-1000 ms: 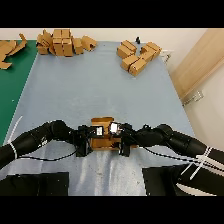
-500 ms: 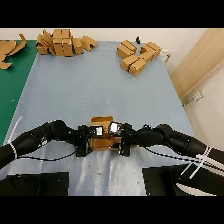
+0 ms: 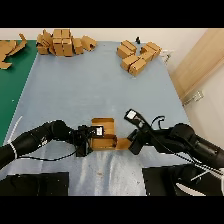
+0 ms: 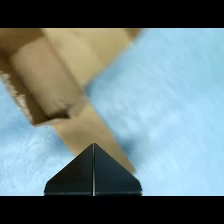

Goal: Fold the box.

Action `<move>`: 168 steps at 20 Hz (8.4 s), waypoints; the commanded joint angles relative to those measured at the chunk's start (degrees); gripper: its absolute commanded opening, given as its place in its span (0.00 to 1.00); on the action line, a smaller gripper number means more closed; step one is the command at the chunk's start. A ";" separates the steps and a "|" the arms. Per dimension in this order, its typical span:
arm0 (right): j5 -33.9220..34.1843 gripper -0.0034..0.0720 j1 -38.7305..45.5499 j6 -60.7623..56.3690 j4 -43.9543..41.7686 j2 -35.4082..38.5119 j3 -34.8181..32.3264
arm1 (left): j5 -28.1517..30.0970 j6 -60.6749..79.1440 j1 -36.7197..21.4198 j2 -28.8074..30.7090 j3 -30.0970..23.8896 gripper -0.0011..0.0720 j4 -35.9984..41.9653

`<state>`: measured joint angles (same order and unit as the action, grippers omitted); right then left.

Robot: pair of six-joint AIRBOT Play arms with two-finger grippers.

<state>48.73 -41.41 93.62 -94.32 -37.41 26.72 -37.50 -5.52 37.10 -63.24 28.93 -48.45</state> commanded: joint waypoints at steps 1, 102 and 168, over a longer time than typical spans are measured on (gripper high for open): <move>12.17 0.05 2.32 -29.79 12.48 6.38 -0.76 | 0.00 -0.02 -0.02 0.00 0.04 0.73 0.00; 27.19 0.59 -17.86 -64.11 13.09 -35.65 32.24 | 0.00 -0.04 -0.02 0.02 0.04 0.73 0.00; -24.11 0.53 -9.42 62.55 -34.45 -13.99 0.48 | -0.07 -0.02 0.04 0.02 0.04 0.73 0.00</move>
<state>23.59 -50.61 152.16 -130.74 -51.46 26.96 -37.56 -5.56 37.21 -63.24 28.93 -48.45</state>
